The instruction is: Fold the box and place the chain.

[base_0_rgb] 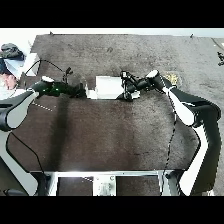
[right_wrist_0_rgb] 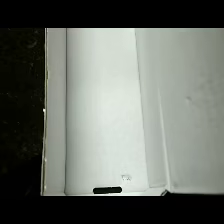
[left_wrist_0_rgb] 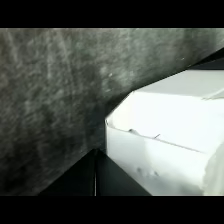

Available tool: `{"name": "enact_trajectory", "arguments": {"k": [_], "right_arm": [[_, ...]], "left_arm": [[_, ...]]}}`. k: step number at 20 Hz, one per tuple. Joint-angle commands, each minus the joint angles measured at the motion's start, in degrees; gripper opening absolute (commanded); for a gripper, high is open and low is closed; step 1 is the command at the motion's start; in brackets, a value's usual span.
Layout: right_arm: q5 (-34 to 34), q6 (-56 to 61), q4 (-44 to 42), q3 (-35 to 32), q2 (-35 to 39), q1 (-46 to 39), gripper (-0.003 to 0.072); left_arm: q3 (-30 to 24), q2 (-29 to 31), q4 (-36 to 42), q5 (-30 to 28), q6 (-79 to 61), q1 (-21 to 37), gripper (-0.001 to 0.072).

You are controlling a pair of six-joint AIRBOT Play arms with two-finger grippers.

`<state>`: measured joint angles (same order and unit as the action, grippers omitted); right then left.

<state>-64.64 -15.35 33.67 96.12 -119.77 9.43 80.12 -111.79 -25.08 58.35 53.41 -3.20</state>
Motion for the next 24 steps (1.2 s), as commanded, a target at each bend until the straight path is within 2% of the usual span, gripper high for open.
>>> {"name": "enact_trajectory", "arguments": {"k": [1, 2, 3, 8, 19, 24], "right_arm": [[0.0, 0.0, 0.0, 0.0, 0.0, 0.0, 0.0467], [0.0, 0.0, 0.0, 0.0, 0.0, 0.0, 0.0467], [0.0, 0.0, 0.0, 0.0, 0.0, 0.0, 0.0466], [0.0, 0.0, 0.0, 0.0, 0.0, 0.0, 0.0466], [0.0, 0.0, 0.0, 0.0, 0.0, 0.0, 0.0466], [0.0, 0.0, 0.0, 0.0, 0.0, 0.0, 0.0466]], "left_arm": [[0.9, -0.2, 3.9, 2.4, -1.9, -0.1, 0.0023], [1.3, -0.2, 4.7, 3.2, -2.8, -0.1, 0.0262], [1.9, -0.2, 5.0, 3.9, -2.9, -0.1, 0.0355], [2.8, -0.2, 5.8, 6.2, -2.9, -0.5, 0.0345], [5.0, 1.6, 2.1, 5.8, 0.2, -4.6, 0.0346], [8.4, 1.6, -7.0, 4.8, 6.6, -6.6, 0.0347]]}}
